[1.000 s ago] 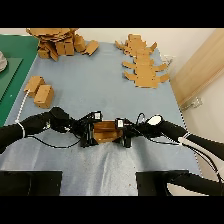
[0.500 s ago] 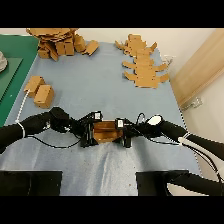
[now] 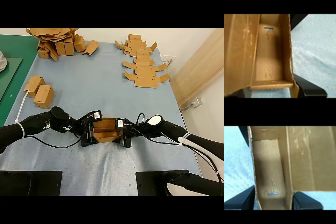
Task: Fold the box.
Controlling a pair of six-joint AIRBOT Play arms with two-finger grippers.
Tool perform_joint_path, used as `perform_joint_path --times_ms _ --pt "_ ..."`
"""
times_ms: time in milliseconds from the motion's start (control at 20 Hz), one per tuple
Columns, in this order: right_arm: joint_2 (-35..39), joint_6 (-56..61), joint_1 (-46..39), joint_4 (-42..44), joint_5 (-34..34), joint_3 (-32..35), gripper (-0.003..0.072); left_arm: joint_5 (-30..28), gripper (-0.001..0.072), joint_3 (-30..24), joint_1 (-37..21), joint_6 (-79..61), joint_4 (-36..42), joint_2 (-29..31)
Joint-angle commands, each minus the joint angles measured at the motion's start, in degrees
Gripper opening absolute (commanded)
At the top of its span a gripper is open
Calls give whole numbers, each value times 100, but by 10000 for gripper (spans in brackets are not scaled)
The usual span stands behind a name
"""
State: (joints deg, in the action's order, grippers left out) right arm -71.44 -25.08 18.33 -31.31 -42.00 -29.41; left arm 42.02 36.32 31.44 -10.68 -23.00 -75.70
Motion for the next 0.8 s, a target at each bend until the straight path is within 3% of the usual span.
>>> perform_joint_path --times_ms 0,750 --pt "-2 -2 -2 2 197 -2 460 2 335 2 2 -17 -13 -4" --pt "-2 -2 -2 59 197 -4 461 7 335 4 0 -20 -13 -2"
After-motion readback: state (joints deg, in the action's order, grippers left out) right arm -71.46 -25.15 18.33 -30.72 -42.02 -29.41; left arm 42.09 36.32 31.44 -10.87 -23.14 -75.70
